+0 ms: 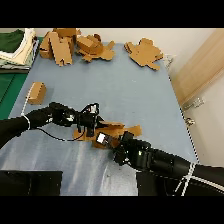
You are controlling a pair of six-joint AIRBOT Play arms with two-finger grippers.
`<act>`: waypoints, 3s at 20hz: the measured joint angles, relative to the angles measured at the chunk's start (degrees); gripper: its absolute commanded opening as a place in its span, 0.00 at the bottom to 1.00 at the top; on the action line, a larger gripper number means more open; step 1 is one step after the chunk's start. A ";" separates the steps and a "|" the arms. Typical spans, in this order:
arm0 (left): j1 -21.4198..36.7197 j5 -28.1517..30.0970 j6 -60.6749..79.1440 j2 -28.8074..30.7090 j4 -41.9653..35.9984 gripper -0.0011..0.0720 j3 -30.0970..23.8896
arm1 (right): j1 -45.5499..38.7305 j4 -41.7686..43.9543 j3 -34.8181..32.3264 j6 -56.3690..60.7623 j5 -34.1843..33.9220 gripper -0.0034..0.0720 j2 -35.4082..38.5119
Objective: Fold the box.
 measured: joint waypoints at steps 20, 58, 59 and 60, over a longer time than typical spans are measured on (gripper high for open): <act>0.00 -0.48 -0.04 -0.02 -0.07 0.03 0.00 | -6.97 1.53 -9.03 0.11 -11.91 0.56 13.05; 0.00 -0.61 -0.04 -0.02 -0.09 0.03 -0.07 | -34.97 47.63 -3.87 -57.64 -7.78 0.56 14.32; 0.00 -0.61 -0.04 -0.02 -0.09 0.03 -0.07 | -36.06 49.22 -3.63 -59.41 -7.06 0.56 13.92; 0.00 -0.59 -0.02 -0.02 -0.09 0.03 -0.07 | -36.79 50.99 -3.48 -61.33 -6.29 0.56 13.20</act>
